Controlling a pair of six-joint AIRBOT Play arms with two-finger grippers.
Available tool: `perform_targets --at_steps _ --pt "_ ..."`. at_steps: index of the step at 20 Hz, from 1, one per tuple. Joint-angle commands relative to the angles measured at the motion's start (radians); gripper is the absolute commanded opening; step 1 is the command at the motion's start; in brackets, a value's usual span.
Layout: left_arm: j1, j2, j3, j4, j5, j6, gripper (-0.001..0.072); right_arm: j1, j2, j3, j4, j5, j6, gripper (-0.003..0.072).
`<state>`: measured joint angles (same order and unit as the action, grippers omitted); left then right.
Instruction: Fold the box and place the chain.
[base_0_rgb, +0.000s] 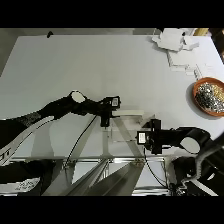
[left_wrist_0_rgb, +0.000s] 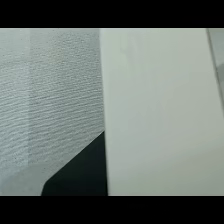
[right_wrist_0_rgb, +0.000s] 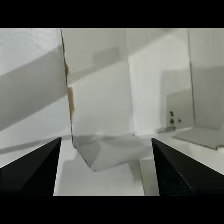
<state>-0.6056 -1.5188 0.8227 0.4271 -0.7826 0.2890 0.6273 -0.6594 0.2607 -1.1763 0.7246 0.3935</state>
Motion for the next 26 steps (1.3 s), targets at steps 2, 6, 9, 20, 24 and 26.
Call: perform_targets --at_steps 2,6,9,20,24,26 --pt "-0.001 -0.001 -0.001 0.0 0.0 0.0 0.0013 0.095 0.005 -0.079 -0.029 -0.208 -0.007 0.0626" --pt "-0.001 -0.001 -0.001 0.0 0.0 0.0 0.0013 0.095 0.005 -0.095 -0.077 -0.24 -0.006 0.0626" --pt "-0.001 -0.001 -0.001 0.0 0.0 0.0 0.0013 0.095 0.005 -0.095 -0.084 -0.247 -0.007 0.0626" --pt "-0.001 -0.001 -0.001 0.0 0.0 0.0 0.0013 0.094 0.005 -0.088 -0.086 -0.262 -0.008 0.0626" --pt "-0.001 -0.001 -0.001 0.0 0.0 0.0 0.0013 0.035 0.005 -0.069 -0.05 -0.26 -0.01 0.0626" --pt "-0.001 -0.001 -0.001 0.0 0.0 0.0 0.0013 0.004 0.005 -0.057 -0.045 -0.253 -0.01 0.0626"
